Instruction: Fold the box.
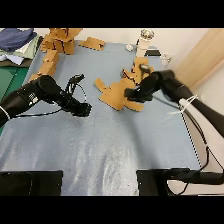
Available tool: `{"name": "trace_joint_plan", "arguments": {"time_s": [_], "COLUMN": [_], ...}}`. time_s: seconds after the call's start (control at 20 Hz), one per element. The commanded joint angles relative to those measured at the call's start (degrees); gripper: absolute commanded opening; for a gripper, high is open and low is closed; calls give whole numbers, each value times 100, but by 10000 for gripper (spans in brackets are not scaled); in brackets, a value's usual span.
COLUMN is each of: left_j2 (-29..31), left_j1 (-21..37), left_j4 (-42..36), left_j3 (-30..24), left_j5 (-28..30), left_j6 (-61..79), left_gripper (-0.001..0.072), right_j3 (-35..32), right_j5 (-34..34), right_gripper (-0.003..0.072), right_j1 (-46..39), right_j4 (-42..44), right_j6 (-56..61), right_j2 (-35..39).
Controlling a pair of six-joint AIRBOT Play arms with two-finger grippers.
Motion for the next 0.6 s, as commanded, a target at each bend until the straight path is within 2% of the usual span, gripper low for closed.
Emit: {"name": "trace_joint_plan", "arguments": {"time_s": [0.0, 0.1, 0.25, 0.4, 0.55], "left_j2": [-2, -2, -2, -2, -2], "left_j1": [2, 2, 0, 2, 4], "left_j4": [2, 2, -90, -389, -520], "left_j3": [2, 2, 2, 4, 4], "left_j5": [85, 258, 291, 308, 286], "left_j6": [2, 0, -13, -13, -13], "left_gripper": [12, 12, 12, 13, 14], "right_j3": [466, 437, 22, -271, -286], "right_j5": [-474, -833, -758, -474, -472], "right_gripper": [413, 413, 413, 413, 398], "right_j1": [-1231, -1906, -2511, -2498, -2393], "right_j4": [170, 935, 2417, 2693, 3508], "right_j6": [-575, -1123, -2068, -2420, -2953], "right_j2": [-461, -820, -1060, -1156, -1355]}}
